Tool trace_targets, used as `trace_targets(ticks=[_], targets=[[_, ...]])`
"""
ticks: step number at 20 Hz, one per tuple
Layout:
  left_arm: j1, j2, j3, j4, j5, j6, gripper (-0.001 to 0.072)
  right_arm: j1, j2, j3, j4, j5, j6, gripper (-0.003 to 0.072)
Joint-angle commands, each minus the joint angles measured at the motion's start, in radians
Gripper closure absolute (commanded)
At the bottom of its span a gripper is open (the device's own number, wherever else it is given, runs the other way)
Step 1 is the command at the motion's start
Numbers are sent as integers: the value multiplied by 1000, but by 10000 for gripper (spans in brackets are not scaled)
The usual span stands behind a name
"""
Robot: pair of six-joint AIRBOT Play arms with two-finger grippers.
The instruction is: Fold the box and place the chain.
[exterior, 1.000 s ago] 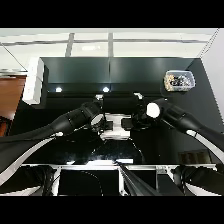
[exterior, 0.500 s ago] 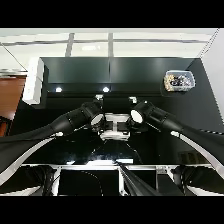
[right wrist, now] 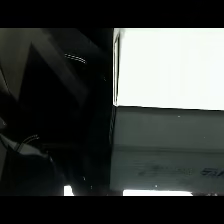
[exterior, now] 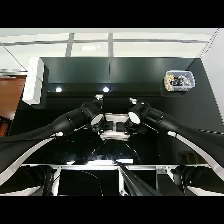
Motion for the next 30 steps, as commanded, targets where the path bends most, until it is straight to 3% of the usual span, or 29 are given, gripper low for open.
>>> trace_targets(ticks=[1,2,3,4,7,9,10,11,12,17,19,22,24,27,30], targets=[[1,0,0,1,0,1,686,0,-2,0,-2,0,9,482],[1,0,0,1,0,1,686,0,-2,0,-2,0,9,480],[1,0,0,0,0,1,686,0,-2,0,-2,0,9,542],[1,0,0,1,0,1,686,0,-2,0,-3,-1,9,679],[1,0,0,1,0,1,686,0,-1,0,-3,-18,9,673],[1,0,0,1,0,1,686,-2,2,11,-3,-10,2,462],[1,0,0,1,-1,1,686,-2,10,23,-4,4,-29,458],[1,0,0,1,-1,1,686,-3,26,34,-2,12,-52,309],[1,0,0,1,-1,1,686,-8,51,44,-2,28,-79,266],[1,0,0,1,0,0,686,-53,330,46,-52,143,-248,266],[1,0,0,1,5,0,686,-87,445,37,-301,215,-251,266],[1,0,0,1,8,0,686,-237,486,-9,-675,264,-254,267],[3,0,0,0,9,0,686,-403,482,-78,-730,75,-253,268],[4,0,0,0,8,0,686,-659,393,-127,-668,-250,-148,268],[4,0,0,0,16,0,686,-842,197,9,-445,-298,-130,268]])
